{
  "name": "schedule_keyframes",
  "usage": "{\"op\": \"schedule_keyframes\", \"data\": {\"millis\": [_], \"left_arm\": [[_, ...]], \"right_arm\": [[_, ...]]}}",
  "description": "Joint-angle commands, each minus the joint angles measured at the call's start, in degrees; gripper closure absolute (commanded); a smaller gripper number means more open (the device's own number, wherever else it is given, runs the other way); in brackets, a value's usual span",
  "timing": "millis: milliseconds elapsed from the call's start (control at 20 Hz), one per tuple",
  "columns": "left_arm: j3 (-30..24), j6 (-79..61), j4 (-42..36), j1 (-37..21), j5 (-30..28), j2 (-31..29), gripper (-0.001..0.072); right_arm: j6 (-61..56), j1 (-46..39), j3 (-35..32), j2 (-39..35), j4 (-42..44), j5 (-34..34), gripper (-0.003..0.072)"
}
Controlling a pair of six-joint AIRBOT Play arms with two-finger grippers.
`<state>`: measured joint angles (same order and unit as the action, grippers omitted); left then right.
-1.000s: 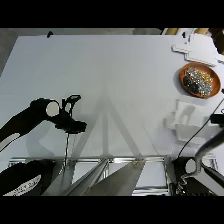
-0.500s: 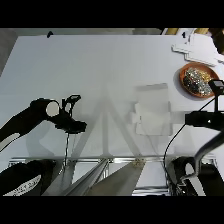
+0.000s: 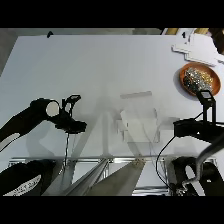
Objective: Fold the box and place the chain.
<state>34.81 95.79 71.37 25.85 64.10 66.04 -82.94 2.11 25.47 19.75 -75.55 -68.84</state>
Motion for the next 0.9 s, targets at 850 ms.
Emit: {"op": "schedule_keyframes", "data": {"millis": [850], "left_arm": [[-0.09, -5.49, -4.48, 0.09, -12.33, 0.13, 0.0705]], "right_arm": [[8.41, 0.57, -0.85, 15.04, 6.51, 4.57, 0.0666]]}}
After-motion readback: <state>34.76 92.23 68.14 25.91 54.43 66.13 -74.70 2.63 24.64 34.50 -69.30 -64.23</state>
